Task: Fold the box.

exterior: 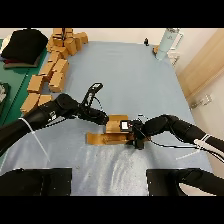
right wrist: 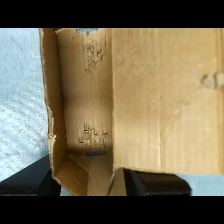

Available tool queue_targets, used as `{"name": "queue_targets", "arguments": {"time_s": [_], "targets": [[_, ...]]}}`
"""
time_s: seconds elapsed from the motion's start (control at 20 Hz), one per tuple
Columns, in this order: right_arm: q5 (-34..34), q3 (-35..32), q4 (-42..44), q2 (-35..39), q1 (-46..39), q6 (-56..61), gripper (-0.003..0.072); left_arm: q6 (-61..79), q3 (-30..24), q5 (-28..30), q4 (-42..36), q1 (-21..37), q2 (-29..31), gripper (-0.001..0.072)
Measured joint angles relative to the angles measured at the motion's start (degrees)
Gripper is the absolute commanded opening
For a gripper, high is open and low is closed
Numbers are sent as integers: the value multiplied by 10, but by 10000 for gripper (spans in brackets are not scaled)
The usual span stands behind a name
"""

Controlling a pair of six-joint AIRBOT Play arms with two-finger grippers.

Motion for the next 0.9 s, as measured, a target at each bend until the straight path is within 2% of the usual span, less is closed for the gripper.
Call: {"name": "queue_targets", "arguments": {"time_s": [0.2,0.55,0.75,0.8,0.85,0.9], "targets": [[0,0,0,0,0,0,488,78,-21,-9,2,1,43,5],[0,0,0,0,0,0,488,196,-121,-15,23,1,185,9],[0,0,0,0,0,0,488,281,-153,-15,27,1,221,13],[0,0,0,0,0,0,488,311,-158,-16,28,1,225,121],[0,0,0,0,0,0,488,340,-163,-17,28,3,228,546],[0,0,0,0,0,0,488,370,-169,-18,28,6,229,699]]}}
